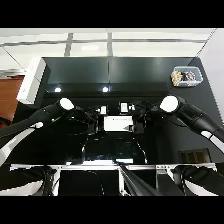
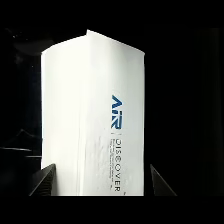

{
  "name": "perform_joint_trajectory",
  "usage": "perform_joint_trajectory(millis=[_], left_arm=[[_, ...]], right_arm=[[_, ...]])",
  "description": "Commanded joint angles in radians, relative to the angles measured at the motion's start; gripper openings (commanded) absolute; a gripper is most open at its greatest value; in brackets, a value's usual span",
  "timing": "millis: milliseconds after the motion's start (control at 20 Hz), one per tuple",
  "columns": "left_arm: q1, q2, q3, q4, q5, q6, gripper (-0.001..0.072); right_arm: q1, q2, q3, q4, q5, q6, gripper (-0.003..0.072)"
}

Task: Fold the box and place the chain.

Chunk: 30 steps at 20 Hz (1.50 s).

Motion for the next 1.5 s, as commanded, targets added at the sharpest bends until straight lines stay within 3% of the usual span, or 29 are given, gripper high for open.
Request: perform_joint_trajectory(millis=[0,100,150,200,250,300,400,1450], left_arm=[[0.000,0.000,0.001,0.000,0.000,0.000,0.0343],[0.000,0.000,0.001,0.000,0.000,0.000,0.0343],[0.000,0.000,0.001,0.000,0.000,0.000,0.0343],[0.000,0.000,0.001,0.000,0.000,0.000,0.0343],[0.000,0.000,0.001,0.001,0.000,0.000,0.0343],[0.000,0.000,0.001,0.000,0.000,0.000,0.0343],[0.000,0.000,0.001,0.000,0.000,0.000,0.0343],[0.000,0.000,0.001,0.000,0.000,0.000,0.0344]], right_arm=[[0.001,-0.001,0.003,-0.016,-0.005,-0.002,0.0717],[0.001,-0.001,0.018,-0.015,0.023,0.003,0.0581],[0.000,-0.001,0.023,-0.016,0.022,0.009,0.0578],[-0.003,-0.001,0.024,-0.015,0.021,0.018,0.0471],[-0.004,-0.001,0.024,-0.015,0.021,0.037,0.0425],[-0.004,-0.001,0.024,-0.016,0.023,0.050,0.0425],[-0.004,-0.001,0.024,-0.015,0.031,0.067,0.0195],[-0.003,-0.001,0.013,-0.021,0.064,0.116,0.0191]])
